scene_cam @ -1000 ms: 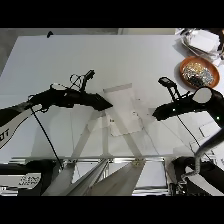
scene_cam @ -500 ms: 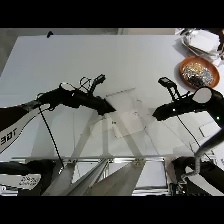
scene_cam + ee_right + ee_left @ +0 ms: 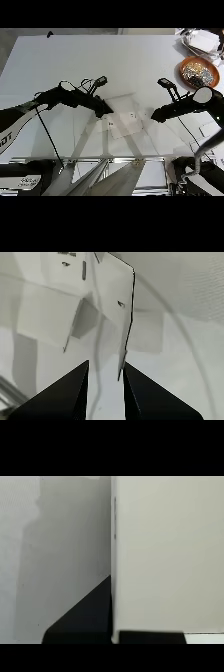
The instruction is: Fold the box and place the chain.
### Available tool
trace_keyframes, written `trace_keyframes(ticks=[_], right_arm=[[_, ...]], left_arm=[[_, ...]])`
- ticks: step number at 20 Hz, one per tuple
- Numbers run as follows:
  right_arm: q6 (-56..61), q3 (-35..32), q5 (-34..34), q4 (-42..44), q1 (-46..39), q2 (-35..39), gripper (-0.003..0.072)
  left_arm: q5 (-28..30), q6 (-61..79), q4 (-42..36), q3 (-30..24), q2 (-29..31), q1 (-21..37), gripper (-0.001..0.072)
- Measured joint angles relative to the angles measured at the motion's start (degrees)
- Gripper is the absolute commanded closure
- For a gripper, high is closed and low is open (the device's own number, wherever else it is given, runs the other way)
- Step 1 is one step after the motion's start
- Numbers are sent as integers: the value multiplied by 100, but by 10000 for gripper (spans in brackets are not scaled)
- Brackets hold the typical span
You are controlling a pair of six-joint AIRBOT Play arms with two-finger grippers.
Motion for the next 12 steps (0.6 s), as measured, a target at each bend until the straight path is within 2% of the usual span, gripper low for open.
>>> trace_keyframes(ticks=[4, 9, 12], right_arm=[[103, 46, 367, 20, 0, 352, 445], [308, 59, 767, -299, 0, 1314, 445], [402, 59, 946, -590, 0, 1941, 445]], left_arm=[[-63, 68, 470, 0, 619, -66, 709], [-238, -153, 1080, -31, 1123, -538, 711], [92, -129, 1209, -125, 1193, -988, 708]])
